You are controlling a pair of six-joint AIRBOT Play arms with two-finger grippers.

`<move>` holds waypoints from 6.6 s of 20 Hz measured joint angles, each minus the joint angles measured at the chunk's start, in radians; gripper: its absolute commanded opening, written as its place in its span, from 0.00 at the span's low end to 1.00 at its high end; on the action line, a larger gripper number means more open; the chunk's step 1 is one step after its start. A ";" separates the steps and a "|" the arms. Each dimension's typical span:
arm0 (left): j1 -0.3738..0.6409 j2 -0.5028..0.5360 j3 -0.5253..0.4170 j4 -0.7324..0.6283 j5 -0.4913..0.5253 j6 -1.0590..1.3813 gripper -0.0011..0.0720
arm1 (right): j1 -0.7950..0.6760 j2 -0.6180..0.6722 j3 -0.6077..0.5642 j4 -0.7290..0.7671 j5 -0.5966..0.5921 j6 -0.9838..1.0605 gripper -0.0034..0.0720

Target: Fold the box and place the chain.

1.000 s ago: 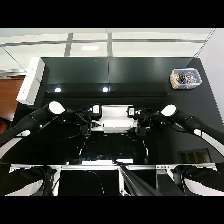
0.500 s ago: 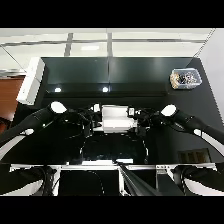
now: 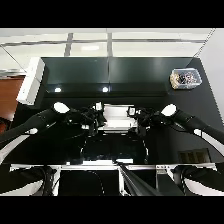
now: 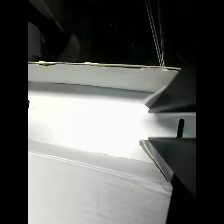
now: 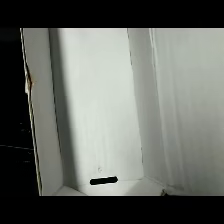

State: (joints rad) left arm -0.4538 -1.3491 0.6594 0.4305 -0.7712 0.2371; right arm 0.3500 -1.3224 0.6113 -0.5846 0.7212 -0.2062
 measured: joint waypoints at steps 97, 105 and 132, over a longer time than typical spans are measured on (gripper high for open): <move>0.027 -0.129 0.367 0.414 -0.387 -1.653 0.80 | 0.000 0.000 0.000 0.000 0.000 0.000 0.70; -0.095 -0.129 0.397 0.630 -0.308 -1.848 0.80 | 0.000 0.000 0.000 0.000 0.000 0.000 0.70; -0.263 -0.142 0.454 0.909 -0.313 -2.260 0.65 | 0.001 0.000 0.000 0.000 0.000 0.000 0.70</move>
State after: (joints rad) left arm -0.7170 -1.4906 1.1137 1.3399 -1.0840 -2.0232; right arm 0.3511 -1.3228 0.6113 -0.5842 0.7208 -0.2062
